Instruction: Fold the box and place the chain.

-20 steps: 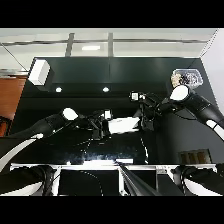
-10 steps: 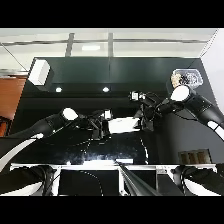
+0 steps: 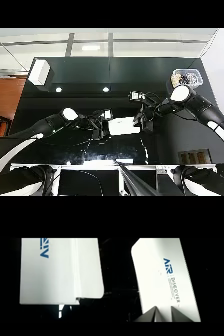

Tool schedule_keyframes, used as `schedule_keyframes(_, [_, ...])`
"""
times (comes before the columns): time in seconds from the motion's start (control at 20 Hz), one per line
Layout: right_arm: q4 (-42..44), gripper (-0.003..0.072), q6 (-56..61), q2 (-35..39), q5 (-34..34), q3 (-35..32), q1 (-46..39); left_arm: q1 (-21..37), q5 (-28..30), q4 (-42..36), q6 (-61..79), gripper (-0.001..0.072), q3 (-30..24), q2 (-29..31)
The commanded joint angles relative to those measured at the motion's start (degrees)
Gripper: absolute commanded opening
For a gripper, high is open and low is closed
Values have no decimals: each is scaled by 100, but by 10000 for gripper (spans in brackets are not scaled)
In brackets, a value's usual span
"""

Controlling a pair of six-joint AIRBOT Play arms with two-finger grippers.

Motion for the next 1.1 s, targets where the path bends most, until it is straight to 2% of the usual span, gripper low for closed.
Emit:
schedule_keyframes(0.0, [35,381,2,4,-9,0,4,-2,-2,0,0,349,4,0])
schedule_keyframes(0.2, [33,402,0,4,-28,0,7,-2,-2,0,0,350,4,0])
schedule_keyframes(0.25, [17,534,7,4,-98,0,33,-2,-4,2,0,350,4,0])
schedule_keyframes(0.3, [-13,636,2,4,-190,0,83,-2,-4,2,0,350,4,0])
schedule_keyframes(0.5, [-35,635,-2,4,-758,0,367,-2,-4,2,0,350,4,0])
schedule_keyframes(0.65, [-157,632,0,4,-824,0,389,-2,-4,2,0,349,4,0])
schedule_keyframes(0.7, [-225,582,4,4,-824,0,389,-2,-4,2,0,350,4,0])
schedule_keyframes(0.75, [-280,416,39,4,-813,0,389,-2,-4,2,0,350,4,0])
schedule_keyframes(0.9, [-280,415,111,4,-817,0,389,-2,-4,2,0,350,4,0])
schedule_keyframes(0.95, [-271,330,114,4,-802,0,389,-2,-4,0,0,350,4,0])
schedule_keyframes(1.05, [-269,308,114,4,-743,0,389,-2,-4,2,0,349,4,0])
